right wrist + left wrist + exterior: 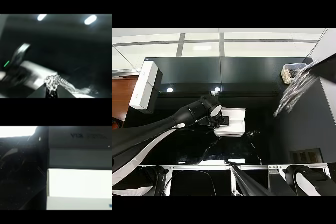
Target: Fold the box and place the chain.
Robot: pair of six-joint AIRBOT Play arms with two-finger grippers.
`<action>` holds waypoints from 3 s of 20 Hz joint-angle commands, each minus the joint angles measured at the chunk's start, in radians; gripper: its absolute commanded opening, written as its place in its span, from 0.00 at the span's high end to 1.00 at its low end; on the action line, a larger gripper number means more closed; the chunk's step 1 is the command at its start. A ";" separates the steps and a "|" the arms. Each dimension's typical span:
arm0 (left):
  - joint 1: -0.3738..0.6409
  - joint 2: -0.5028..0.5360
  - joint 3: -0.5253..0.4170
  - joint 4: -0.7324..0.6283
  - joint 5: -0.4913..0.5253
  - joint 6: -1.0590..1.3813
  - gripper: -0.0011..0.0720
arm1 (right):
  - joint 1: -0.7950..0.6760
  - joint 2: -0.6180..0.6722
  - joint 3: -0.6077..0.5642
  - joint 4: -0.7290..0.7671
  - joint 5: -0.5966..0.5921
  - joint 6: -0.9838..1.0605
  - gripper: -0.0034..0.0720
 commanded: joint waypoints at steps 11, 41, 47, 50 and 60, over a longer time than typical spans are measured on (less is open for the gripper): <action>0.000 0.000 0.000 0.000 0.003 -0.001 0.95 | 0.428 -0.024 -0.436 0.143 -0.513 0.014 0.94; 0.003 -0.001 0.043 -0.033 0.014 -0.013 0.95 | 0.240 0.044 -0.644 -0.486 -0.378 0.085 0.59; 0.012 0.029 0.102 0.008 -0.054 0.108 0.24 | 0.240 0.044 -0.644 -0.486 -0.431 0.086 0.59; 0.022 0.176 0.049 0.134 -0.053 0.197 0.24 | 0.240 0.044 -0.644 -0.486 -0.417 0.088 0.59; 0.622 0.653 -0.615 -0.821 0.268 1.360 0.25 | 0.240 0.044 -0.644 -0.486 -0.433 0.132 0.59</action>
